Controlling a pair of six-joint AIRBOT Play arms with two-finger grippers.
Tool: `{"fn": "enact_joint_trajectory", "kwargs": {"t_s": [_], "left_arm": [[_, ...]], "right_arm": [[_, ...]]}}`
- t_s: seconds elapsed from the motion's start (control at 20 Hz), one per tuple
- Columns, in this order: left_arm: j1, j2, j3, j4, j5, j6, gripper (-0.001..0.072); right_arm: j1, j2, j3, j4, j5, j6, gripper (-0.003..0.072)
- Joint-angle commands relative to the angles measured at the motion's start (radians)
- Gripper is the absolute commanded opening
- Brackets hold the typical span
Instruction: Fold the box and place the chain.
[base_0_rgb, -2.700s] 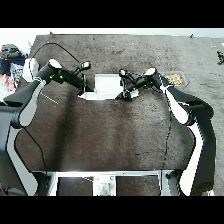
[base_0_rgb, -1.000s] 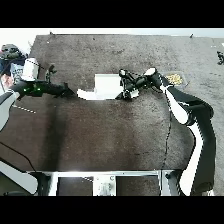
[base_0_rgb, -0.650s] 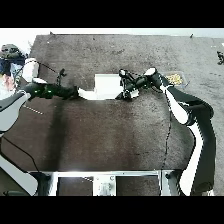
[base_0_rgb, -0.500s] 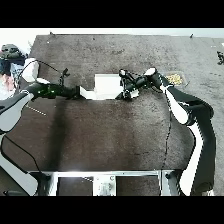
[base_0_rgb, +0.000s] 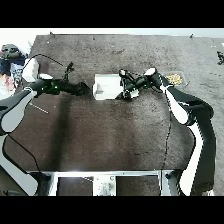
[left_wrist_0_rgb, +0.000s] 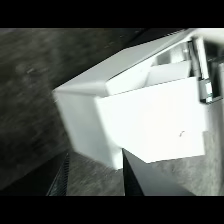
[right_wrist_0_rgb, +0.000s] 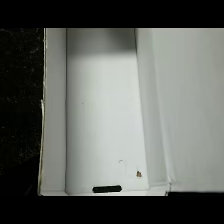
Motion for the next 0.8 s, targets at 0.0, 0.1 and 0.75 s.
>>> {"fn": "enact_joint_trajectory", "kwargs": {"t_s": [0.0,0.1,0.75], "left_arm": [[-0.029,0.000,0.032,0.018,0.008,-0.058,0.0356],[-0.043,0.000,0.033,0.039,0.025,-0.109,0.0357],[-0.140,0.000,0.155,0.285,0.065,-0.454,0.0432]], "right_arm": [[-0.001,-0.001,0.000,0.000,0.000,0.000,0.0508],[-0.001,-0.001,0.000,0.000,0.000,0.000,0.0508],[-0.001,-0.001,0.000,0.000,0.001,0.000,0.0507]]}}
